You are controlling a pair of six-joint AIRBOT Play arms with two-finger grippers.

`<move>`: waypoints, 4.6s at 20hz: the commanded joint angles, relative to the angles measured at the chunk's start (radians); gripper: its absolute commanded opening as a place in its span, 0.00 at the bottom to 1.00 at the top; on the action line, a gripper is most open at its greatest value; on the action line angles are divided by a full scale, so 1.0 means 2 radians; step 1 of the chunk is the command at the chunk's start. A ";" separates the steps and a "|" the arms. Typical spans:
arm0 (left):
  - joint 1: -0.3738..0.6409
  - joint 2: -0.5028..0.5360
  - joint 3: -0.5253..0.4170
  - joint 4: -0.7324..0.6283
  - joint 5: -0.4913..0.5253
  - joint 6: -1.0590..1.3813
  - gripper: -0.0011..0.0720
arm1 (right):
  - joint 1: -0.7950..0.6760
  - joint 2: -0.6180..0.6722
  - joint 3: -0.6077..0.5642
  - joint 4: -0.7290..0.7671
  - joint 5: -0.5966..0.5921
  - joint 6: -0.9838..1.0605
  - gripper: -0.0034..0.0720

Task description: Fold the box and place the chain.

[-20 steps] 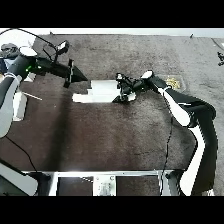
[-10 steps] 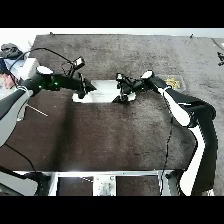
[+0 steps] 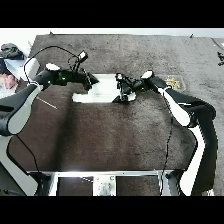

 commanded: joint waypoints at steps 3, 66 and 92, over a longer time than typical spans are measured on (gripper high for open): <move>0.000 -0.032 0.034 0.028 0.016 -0.035 0.03 | 0.000 0.000 0.000 0.000 0.000 0.000 0.62; -0.006 0.015 -0.040 0.224 -0.014 0.057 0.54 | 0.000 0.000 0.000 0.000 0.000 0.000 0.62; -0.006 -0.002 -0.047 0.116 -0.022 0.127 0.32 | 0.000 0.000 0.000 0.000 0.000 0.000 0.62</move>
